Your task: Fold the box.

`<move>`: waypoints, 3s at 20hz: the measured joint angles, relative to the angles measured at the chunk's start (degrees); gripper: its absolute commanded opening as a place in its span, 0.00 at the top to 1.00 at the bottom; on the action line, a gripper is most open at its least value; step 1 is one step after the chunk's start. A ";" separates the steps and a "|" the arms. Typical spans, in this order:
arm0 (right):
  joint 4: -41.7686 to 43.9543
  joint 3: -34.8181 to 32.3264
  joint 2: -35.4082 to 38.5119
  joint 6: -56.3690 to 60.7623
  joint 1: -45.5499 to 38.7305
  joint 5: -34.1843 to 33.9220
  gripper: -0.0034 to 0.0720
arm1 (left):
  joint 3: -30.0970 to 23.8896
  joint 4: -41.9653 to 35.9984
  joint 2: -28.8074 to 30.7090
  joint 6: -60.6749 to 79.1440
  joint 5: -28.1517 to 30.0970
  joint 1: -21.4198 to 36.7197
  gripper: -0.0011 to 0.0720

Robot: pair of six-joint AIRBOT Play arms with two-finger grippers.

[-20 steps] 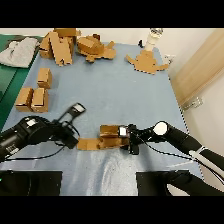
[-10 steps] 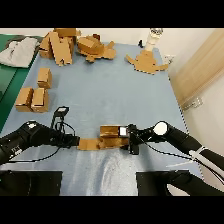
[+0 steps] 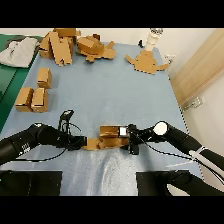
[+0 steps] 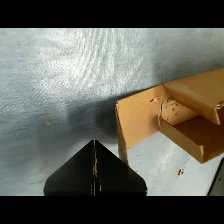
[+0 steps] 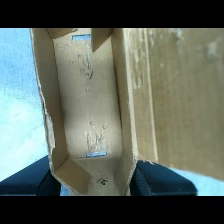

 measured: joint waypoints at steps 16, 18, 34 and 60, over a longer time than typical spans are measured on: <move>0.00 0.00 0.00 0.00 0.00 0.00 0.27 | 0.42 -12.52 -2.25 2.99 8.52 -6.69 0.96; 0.02 0.00 0.00 0.00 0.00 0.00 0.27 | 0.55 -13.62 -2.25 2.99 8.55 -6.73 0.96; -0.02 0.00 0.00 0.00 -0.02 0.00 0.27 | 3.54 -15.02 -2.27 3.61 6.08 -6.73 0.52; 0.02 0.00 0.00 0.00 0.00 0.00 0.27 | 9.35 -11.74 -0.79 2.56 -1.84 0.24 0.34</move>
